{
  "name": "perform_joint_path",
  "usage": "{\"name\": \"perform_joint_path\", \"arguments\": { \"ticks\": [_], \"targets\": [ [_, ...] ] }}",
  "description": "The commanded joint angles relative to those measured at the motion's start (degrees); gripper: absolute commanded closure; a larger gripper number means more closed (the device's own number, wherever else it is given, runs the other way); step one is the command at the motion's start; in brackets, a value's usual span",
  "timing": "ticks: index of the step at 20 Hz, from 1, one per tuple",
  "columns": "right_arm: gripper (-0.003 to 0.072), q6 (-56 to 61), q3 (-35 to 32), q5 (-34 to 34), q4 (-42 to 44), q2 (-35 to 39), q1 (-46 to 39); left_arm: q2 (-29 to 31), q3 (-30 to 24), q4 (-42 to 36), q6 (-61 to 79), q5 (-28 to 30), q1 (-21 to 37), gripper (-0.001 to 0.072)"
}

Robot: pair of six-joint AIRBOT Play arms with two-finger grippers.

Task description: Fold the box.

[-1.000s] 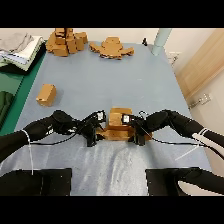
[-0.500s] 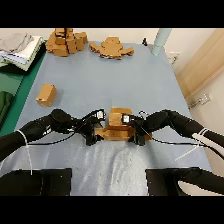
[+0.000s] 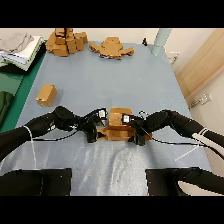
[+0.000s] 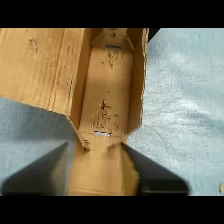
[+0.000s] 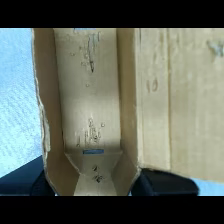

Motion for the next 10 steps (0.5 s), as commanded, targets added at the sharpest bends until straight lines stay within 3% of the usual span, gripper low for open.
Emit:
{"name": "perform_joint_path", "arguments": {
  "ticks": [1, 10],
  "targets": [
    [0.0094, 0.00, 0.02, 0.00, 0.02, 0.00, -0.02, -0.96, 0.50, -0.98, 1.73, 0.07, -0.90, 0.0416],
    [0.0094, 0.00, 0.04, 0.00, 0.02, 0.00, -0.02, -2.10, 0.50, -6.19, 3.02, -0.17, -2.36, 0.0427]
  ]
}}
